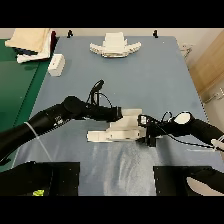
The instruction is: Fold the box.
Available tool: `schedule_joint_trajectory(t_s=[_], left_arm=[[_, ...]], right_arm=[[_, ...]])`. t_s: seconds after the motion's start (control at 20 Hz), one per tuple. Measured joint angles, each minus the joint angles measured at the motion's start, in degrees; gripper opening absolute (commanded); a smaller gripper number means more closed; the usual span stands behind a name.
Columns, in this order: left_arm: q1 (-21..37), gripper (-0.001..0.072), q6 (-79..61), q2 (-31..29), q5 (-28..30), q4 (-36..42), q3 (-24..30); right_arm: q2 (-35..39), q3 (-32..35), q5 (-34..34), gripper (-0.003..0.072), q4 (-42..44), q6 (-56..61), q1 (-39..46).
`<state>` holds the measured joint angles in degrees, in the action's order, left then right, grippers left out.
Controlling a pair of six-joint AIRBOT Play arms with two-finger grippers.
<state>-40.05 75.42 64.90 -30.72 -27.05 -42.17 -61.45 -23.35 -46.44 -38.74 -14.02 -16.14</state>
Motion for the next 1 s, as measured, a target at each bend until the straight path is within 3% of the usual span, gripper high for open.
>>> schedule_joint_trajectory(t_s=[0.5,0.8,1.0], left_arm=[[1.38,0.0014,1.92,11.93,-0.94,-0.09,-0.70],[1.49,0.0015,0.50,12.85,-2.67,-0.55,-3.04],[3.17,0.0014,-4.98,8.50,-6.49,-0.15,-6.19]], right_arm=[[0.00,0.00,0.00,0.0512,-0.02,-0.07,0.00],[0.00,0.00,0.00,0.0512,-0.04,-0.04,0.00],[0.00,0.00,0.00,0.0511,-0.02,0.00,0.00]])
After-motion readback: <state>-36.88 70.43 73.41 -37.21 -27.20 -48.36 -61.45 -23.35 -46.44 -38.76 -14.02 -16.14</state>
